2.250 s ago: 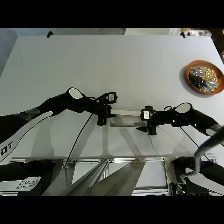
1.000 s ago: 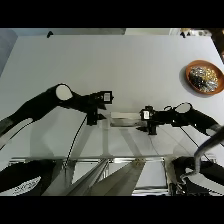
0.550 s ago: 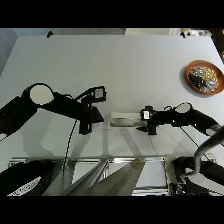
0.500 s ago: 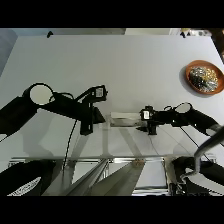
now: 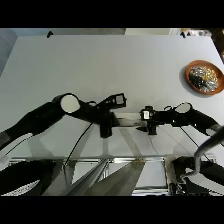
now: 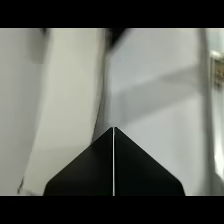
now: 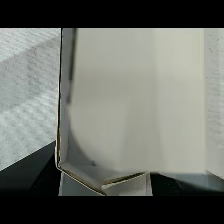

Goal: Fold the box and place the chain.

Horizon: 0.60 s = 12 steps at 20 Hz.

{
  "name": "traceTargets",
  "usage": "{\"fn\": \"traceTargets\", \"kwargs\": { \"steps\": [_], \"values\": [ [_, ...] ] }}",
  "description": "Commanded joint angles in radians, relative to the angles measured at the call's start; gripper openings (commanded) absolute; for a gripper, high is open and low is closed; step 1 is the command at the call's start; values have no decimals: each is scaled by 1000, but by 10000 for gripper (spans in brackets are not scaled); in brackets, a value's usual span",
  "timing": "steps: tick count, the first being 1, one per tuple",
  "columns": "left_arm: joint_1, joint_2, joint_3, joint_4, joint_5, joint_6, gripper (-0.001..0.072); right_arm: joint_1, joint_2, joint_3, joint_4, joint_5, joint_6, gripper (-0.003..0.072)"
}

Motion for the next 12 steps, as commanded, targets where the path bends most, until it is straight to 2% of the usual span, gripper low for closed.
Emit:
{"fn": "traceTargets", "kwargs": {
  "steps": [1, 3, 9, 12],
  "values": [
    [-21, -52, 0, -52, 407, -92, 3, 0, -1, 0, 0, 0, 0, 399],
    [-21, -74, 0, -68, 485, -139, 3, 0, -1, 0, 0, 0, 0, 399],
    [-30, -230, 0, -69, 467, -267, 2, 0, -1, 0, 0, 0, 0, 399],
    [-30, -256, 0, -69, 450, -284, 2, 0, -1, 0, 0, 0, 0, 399]
  ]
}}
